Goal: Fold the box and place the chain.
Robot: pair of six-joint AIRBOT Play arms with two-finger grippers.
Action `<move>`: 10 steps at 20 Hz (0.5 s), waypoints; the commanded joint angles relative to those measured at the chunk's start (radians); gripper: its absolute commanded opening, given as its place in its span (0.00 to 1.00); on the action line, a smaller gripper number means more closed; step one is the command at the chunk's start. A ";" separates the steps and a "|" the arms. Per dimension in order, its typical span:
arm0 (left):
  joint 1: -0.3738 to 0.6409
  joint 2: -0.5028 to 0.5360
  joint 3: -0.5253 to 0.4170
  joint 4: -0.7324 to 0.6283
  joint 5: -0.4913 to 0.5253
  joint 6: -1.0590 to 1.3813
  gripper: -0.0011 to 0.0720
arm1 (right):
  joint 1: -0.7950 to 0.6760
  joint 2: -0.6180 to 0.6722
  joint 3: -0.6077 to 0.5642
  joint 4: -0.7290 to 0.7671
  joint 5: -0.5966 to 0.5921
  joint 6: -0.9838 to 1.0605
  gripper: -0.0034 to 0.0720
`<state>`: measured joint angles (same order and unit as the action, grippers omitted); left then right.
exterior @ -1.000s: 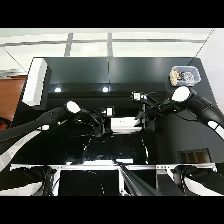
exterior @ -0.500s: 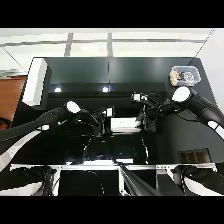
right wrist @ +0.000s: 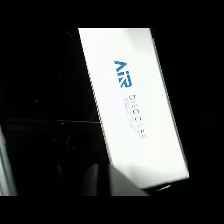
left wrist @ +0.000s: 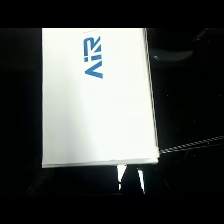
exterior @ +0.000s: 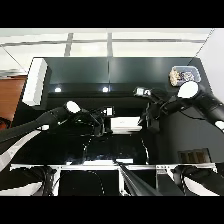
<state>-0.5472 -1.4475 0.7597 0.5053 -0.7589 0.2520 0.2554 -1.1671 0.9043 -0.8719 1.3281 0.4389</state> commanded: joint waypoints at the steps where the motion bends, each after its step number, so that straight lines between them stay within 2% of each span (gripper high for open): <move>1: 0.000 -0.001 0.001 0.002 -0.008 0.002 0.46 | -0.069 0.045 0.021 -0.006 0.160 0.249 0.07; 3: 0.000 -0.001 0.001 0.002 -0.008 0.002 0.46 | -0.129 0.045 -0.059 0.062 0.195 0.391 0.07; 6: 0.000 -0.001 0.001 0.002 -0.008 0.002 0.46 | -0.163 0.044 -0.231 0.497 0.133 0.311 0.07; 7: 0.000 -0.001 0.001 0.001 -0.008 0.002 0.46 | -0.158 0.044 -0.262 0.571 0.071 0.309 0.07; 10: 0.000 -0.001 0.001 -0.001 -0.008 0.002 0.46 | -0.139 0.029 -0.306 0.541 -0.150 0.429 0.07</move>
<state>-0.5472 -1.4479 0.7597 0.5064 -0.7670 0.2546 0.1154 -1.1305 0.6605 -0.4370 1.3453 0.7723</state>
